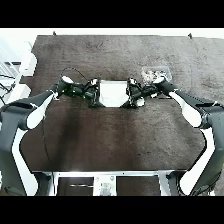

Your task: Fold the box and place the chain.

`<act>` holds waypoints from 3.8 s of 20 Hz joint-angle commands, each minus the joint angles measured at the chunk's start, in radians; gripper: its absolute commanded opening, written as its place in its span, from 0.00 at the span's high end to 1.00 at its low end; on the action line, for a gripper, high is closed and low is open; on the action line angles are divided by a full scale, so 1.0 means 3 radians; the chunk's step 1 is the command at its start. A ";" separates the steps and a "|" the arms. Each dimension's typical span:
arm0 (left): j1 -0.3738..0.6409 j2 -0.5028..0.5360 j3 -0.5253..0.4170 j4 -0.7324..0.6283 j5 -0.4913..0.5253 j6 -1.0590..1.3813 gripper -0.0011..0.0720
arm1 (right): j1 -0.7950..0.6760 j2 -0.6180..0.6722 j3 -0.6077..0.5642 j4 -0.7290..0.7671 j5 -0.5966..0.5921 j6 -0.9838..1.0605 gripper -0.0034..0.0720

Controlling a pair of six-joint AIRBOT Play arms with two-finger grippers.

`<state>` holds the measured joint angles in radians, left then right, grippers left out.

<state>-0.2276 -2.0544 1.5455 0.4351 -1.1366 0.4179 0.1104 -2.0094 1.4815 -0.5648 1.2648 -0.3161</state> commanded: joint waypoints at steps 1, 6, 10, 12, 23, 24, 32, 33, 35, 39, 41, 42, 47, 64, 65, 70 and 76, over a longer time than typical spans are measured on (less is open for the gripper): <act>-0.0001 -0.0017 0.0004 -0.0045 0.0013 0.0006 0.08 | 0.0004 0.0000 -0.0001 0.0000 0.0003 0.0001 0.22; -0.0001 -0.0037 0.0004 -0.0031 0.0046 -0.0018 0.08 | 0.0004 0.0000 -0.0001 0.0000 0.0003 0.0000 0.22; -0.0001 -0.0037 0.0004 -0.0029 0.0052 -0.0018 0.08 | 0.0004 0.0000 -0.0001 0.0001 0.0003 0.0000 0.22; -0.0001 -0.0037 0.0004 -0.0029 0.0060 -0.0022 0.08 | 0.0004 0.0000 -0.0001 0.0000 0.0003 0.0000 0.22; -0.0001 -0.0037 0.0004 0.0095 0.0066 -0.0120 0.31 | 0.0004 0.0000 -0.0001 0.0000 0.0003 0.0001 0.22; -0.0001 -0.0037 0.0004 0.0095 0.0069 -0.0121 0.31 | 0.0004 0.0000 -0.0001 0.0000 0.0003 0.0001 0.22; -0.0001 -0.0033 0.0004 0.0089 0.0197 -0.0144 0.31 | 0.0004 0.0000 -0.0001 0.0001 0.0001 0.0001 0.22; -0.0001 -0.0033 0.0004 0.0088 0.0201 -0.0144 0.31 | 0.0004 0.0000 -0.0001 0.0001 0.0003 0.0001 0.22; -0.0001 -0.0033 0.0004 0.0088 0.0210 -0.0144 0.31 | 0.0004 0.0000 -0.0001 0.0001 0.0003 0.0000 0.22; -0.0001 -0.0033 0.0004 0.0088 0.0209 -0.0144 0.31 | 0.0004 0.0000 -0.0001 0.0001 0.0003 0.0001 0.22; -0.0001 -0.0033 0.0004 0.0088 0.0210 -0.0144 0.31 | 0.0004 0.0000 -0.0001 0.0001 0.0001 0.0001 0.22; -0.0001 -0.0033 0.0004 0.0088 0.0209 -0.0144 0.31 | 0.0004 0.0000 -0.0001 0.0001 0.0003 0.0001 0.22; -0.0001 -0.0033 0.0004 0.0088 0.0210 -0.0144 0.31 | 0.0005 0.0000 -0.0001 0.0003 0.0003 0.0001 0.22; -0.0001 -0.0033 0.0004 0.0085 0.0240 -0.0145 0.31 | -0.0247 0.0142 0.0027 -0.0254 -0.0037 0.0060 0.00; -0.0001 -0.0033 0.0004 0.0085 0.0240 -0.0145 0.31 | -0.0291 0.0186 0.0027 -0.0256 -0.0037 0.0078 0.00; -0.0001 -0.0033 0.0004 0.0084 0.0240 -0.0145 0.31 | -0.0553 0.0451 0.0027 -0.0277 -0.0013 0.0275 0.00; -0.0001 -0.0033 0.0004 0.0084 0.0238 -0.0145 0.31 | -0.0459 0.0553 0.0024 0.0247 0.0590 0.0470 0.94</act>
<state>-0.2272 -2.0640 1.5471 0.4591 -1.0557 0.3744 -0.0429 -1.8549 1.4883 -0.5789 1.3582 -0.1970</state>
